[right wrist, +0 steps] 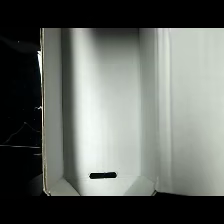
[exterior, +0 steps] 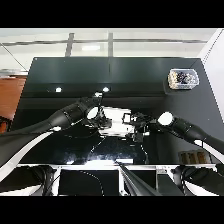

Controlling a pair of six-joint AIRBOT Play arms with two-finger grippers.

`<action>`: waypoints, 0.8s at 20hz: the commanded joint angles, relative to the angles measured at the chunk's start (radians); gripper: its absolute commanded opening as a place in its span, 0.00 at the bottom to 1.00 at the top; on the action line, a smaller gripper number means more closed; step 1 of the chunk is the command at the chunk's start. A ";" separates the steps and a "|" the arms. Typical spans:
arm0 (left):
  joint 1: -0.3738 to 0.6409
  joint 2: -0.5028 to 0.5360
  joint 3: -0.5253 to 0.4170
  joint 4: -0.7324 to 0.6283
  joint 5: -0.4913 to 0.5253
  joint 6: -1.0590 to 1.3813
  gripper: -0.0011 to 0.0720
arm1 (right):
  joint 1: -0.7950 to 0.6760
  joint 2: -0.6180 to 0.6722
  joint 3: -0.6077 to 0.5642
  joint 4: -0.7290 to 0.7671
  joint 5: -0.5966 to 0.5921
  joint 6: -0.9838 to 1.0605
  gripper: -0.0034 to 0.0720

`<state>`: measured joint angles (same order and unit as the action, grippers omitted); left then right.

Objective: Fold the box and place the chain.

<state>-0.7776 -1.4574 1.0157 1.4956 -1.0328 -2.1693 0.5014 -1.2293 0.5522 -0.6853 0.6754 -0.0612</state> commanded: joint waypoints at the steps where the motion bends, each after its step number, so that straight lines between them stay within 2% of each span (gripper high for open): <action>1: 0.000 -0.027 0.023 0.000 -0.019 -0.001 0.34 | 0.000 0.000 0.000 0.000 0.000 0.000 0.66; 6: 0.000 -0.039 0.029 0.000 -0.053 -0.005 0.32 | 0.000 0.000 0.000 0.000 0.000 0.000 0.66; 7: 0.000 -0.039 0.032 0.000 -0.052 -0.005 0.22 | 0.000 0.000 0.000 0.000 0.000 0.000 0.66; 8: 0.000 -0.039 0.034 -0.001 -0.050 -0.005 0.18 | 0.000 0.000 0.000 0.000 0.000 0.000 0.66; 9: 0.000 -0.039 0.037 -0.001 -0.050 -0.005 0.06 | 0.000 0.000 0.000 0.000 0.000 0.000 0.66; 13: 0.000 -0.039 0.037 -0.010 -0.051 -0.005 0.06 | 0.000 0.000 0.000 0.000 0.000 0.000 0.67; 14: 0.000 -0.039 0.037 -0.014 -0.051 -0.005 0.10 | 0.000 0.000 0.000 0.000 0.000 0.000 0.66; 15: 0.000 -0.038 0.037 -0.016 -0.051 -0.005 0.37 | 0.000 0.000 0.000 0.000 0.000 0.001 0.67; 16: 0.000 -0.038 0.040 -0.020 -0.061 -0.005 0.71 | 0.000 0.000 0.000 0.000 0.000 0.001 0.66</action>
<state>-0.7780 -1.4952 1.0523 1.4879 -1.0889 -2.1704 0.5014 -1.2293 0.5522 -0.6888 0.6750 -0.0639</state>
